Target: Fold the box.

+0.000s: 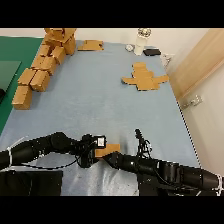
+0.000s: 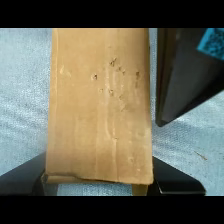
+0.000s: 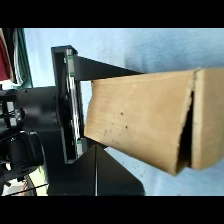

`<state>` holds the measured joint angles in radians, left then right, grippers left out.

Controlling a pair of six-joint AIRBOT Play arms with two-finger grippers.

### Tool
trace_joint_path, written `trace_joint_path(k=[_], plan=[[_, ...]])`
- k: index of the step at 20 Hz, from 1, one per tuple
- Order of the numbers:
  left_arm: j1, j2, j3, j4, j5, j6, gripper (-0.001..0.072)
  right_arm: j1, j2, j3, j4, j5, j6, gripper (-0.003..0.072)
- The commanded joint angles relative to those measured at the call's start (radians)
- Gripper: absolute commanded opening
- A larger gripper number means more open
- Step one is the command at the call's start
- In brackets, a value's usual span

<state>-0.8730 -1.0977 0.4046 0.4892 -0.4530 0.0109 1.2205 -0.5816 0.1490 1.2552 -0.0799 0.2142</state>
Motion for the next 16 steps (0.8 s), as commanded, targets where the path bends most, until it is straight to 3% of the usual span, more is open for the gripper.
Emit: trace_joint_path(k=[1, 16], plan=[[0.000, 0.000, 0.000, 0.000, 0.000, 0.000, 0.0479, -0.020, -0.019, -0.001, -0.004, 0.013, 0.013, 0.0000], [0.000, 0.000, 0.000, 0.000, 0.000, 0.000, 0.0479, -0.029, -0.140, -0.001, -0.037, 0.035, 0.013, -0.0001]])
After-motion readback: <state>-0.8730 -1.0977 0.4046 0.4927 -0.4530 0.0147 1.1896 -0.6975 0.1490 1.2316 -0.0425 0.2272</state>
